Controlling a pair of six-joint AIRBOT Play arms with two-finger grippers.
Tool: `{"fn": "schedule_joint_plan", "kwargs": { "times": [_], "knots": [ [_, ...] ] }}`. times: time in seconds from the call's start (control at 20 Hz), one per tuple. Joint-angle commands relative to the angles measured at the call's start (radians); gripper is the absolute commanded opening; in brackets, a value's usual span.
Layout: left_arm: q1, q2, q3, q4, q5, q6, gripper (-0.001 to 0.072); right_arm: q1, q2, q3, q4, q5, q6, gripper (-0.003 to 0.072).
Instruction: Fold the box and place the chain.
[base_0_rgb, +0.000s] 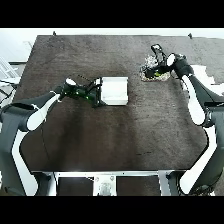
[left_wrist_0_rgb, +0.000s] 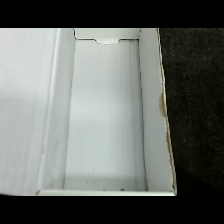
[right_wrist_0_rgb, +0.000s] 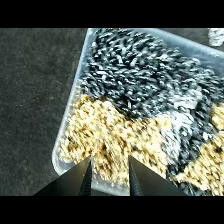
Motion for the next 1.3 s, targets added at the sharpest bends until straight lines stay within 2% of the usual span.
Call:
{"fn": "schedule_joint_plan", "kwargs": {
  "times": [0.0, 0.15, 0.5, 0.6, 0.65, 0.8, 1.1, 1.25],
  "knots": [
    [0.001, 0.0, 0.0, 0.0, 0.0, 0.0, 0.031, 0.001, -0.016, 0.002, 0.04, 0.003, -0.046, 0.0264],
    [0.001, 0.0, 0.0, 0.0, 0.0, 0.0, 0.031, 0.0, -0.016, 0.003, 0.04, 0.002, -0.05, 0.0215],
    [0.001, 0.0, 0.0, 0.0, 0.0, 0.0, 0.031, 0.0, -0.018, 0.003, 0.04, 0.007, -0.05, 0.0211],
    [0.001, 0.0, 0.0, 0.0, 0.0, 0.0, 0.031, -0.002, -0.018, 0.003, 0.039, 0.01, -0.051, 0.0111],
    [0.001, 0.0, 0.0, 0.0, 0.0, 0.0, 0.031, -0.002, -0.018, 0.003, 0.04, 0.007, -0.063, 0.0012],
    [0.001, 0.0, 0.0, 0.0, -0.001, 0.0, 0.031, 0.002, -0.003, 0.015, 0.041, -0.01, -0.079, 0.0009],
    [0.001, 0.0, 0.0, 0.0, -0.003, 0.0, 0.031, 0.0, 0.117, 0.018, 0.04, -0.018, -0.075, 0.0006],
    [0.001, 0.0, 0.0, 0.0, -0.003, 0.0, 0.031, 0.008, 0.156, 0.018, 0.044, 0.048, -0.063, 0.0006]
  ]
}}
